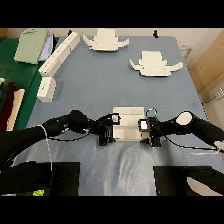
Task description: Fold the box.
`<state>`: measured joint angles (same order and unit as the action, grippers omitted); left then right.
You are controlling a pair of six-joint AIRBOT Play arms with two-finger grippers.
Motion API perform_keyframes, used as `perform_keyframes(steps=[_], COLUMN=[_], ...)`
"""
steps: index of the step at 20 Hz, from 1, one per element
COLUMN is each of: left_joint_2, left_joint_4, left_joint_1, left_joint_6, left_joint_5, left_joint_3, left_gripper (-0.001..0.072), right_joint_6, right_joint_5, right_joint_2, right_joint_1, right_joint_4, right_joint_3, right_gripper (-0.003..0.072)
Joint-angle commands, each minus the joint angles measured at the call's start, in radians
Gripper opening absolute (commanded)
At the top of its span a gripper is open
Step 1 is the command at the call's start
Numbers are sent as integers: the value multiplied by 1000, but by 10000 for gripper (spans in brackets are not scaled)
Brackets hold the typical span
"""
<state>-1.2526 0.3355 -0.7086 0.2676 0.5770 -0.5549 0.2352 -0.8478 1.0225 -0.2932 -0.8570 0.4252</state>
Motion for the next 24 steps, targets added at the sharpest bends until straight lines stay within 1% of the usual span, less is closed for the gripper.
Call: perform_keyframes(steps=[1, 6, 7, 8, 9, 16, 19, 24], left_joint_2=[-2, -2, -2, -2, -2, -1, 1, 2], left_joint_4=[2, 2, 2, 2, 2, 7, 55, 72], left_joint_1=[-3, -3, -3, -3, -3, -2, -2, -2], left_joint_6=[1, 2, 4, 6, 6, 2, -26, -25], left_joint_5=[-1, -1, 0, -1, -1, 3, 32, 15], left_joint_3=[-2, -2, -2, -2, -2, -1, 0, 2], left_gripper=[454, 457, 489, 663, 690, 690, 689, 689], right_joint_6=[1, 1, 1, 1, 1, 1, 1, 1], right_joint_5=[0, 0, 0, 0, 0, 0, 0, 0], right_joint_2=[0, 0, 0, 0, 0, 0, 0, 0], right_joint_1=[-1, -1, -1, -1, -1, -1, -1, -1], right_joint_4=[0, 0, 0, 0, 0, 0, 0, 0], right_joint_3=[-1, 0, 0, 0, 0, 0, 0, -1], right_gripper=[508, 508, 508, 508, 508, 508, 508, 508])
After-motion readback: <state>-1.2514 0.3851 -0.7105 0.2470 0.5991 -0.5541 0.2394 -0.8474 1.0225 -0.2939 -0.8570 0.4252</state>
